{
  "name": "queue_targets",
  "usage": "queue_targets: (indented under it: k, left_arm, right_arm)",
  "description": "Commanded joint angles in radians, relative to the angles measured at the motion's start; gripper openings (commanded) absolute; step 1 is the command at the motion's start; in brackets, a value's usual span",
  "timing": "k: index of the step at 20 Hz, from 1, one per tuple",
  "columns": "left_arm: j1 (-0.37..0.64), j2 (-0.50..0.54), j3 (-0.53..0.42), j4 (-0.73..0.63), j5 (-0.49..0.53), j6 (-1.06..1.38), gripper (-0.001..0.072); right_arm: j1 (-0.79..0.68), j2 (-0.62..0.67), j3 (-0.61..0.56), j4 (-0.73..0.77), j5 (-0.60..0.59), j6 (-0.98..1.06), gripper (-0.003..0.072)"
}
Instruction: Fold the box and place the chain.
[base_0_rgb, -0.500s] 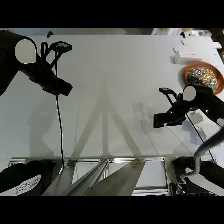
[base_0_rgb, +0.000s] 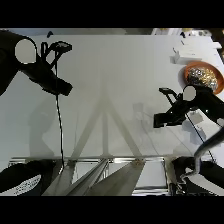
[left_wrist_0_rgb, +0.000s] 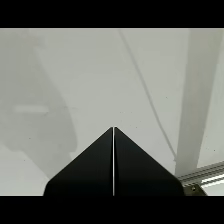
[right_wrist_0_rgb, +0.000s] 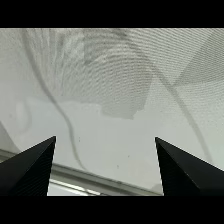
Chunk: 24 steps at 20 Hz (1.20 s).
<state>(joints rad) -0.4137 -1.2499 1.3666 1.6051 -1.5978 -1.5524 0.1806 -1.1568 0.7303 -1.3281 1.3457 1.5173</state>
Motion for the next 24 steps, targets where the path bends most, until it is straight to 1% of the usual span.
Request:
queue_targets:
  k: [1,3,7,9,11,13,15,17,19,21,22,23,24]
  left_arm:
    - [0.001,0.000,0.000,0.000,0.000,0.000,0.0009]
    - [0.001,0.000,0.000,0.000,0.000,0.000,0.0009]
    - [0.001,0.000,0.000,0.000,0.000,0.000,0.0009]
    - [0.001,0.000,0.000,0.000,0.000,0.000,0.0009]
    - [0.001,0.000,0.000,0.000,0.000,0.000,0.0009]
    - [0.001,0.000,0.000,0.000,0.000,0.000,0.0009]
    - [0.001,0.000,0.000,0.000,0.001,0.000,0.0009]
    - [0.001,0.000,0.000,0.000,0.000,0.000,0.0009]
    - [0.001,0.000,0.000,0.000,0.000,0.000,0.0009]
    - [0.001,0.000,0.000,0.000,0.000,0.000,0.0009]
    - [0.001,0.000,0.000,0.000,0.000,0.000,0.0009]
    - [0.001,0.000,0.000,0.000,0.000,0.000,0.0009]
    - [0.001,0.000,0.000,0.000,0.000,0.000,0.0009]
  right_arm:
    - [0.001,0.000,0.000,0.000,-0.034,0.000,0.0666]
    - [0.001,0.000,0.000,0.000,-0.081,0.000,0.0666]
    - [0.001,0.000,0.000,0.031,-0.083,0.000,0.0666]
    - [0.001,0.000,0.001,-0.008,-0.115,-0.002,0.0666]
    - [-0.011,0.000,0.020,-0.037,-0.128,0.047,0.0666]
    - [-0.038,0.000,0.082,-0.025,-0.070,0.052,0.0666]
    - [-0.053,0.000,0.158,-0.037,0.044,0.042,0.0666]
    - [-0.058,0.000,0.223,-0.109,0.121,-0.010,0.0665]
    - [-0.058,0.000,0.261,-0.257,0.171,-0.010,0.0664]
    - [-0.058,0.000,0.267,-0.415,0.216,-0.038,0.0660]
    - [-0.058,0.000,0.267,-0.494,0.219,-0.035,0.0650]
    - [-0.058,0.000,0.267,-0.574,0.213,-0.034,0.0539]
    - [-0.058,0.000,0.267,-0.643,0.191,-0.040,0.0360]
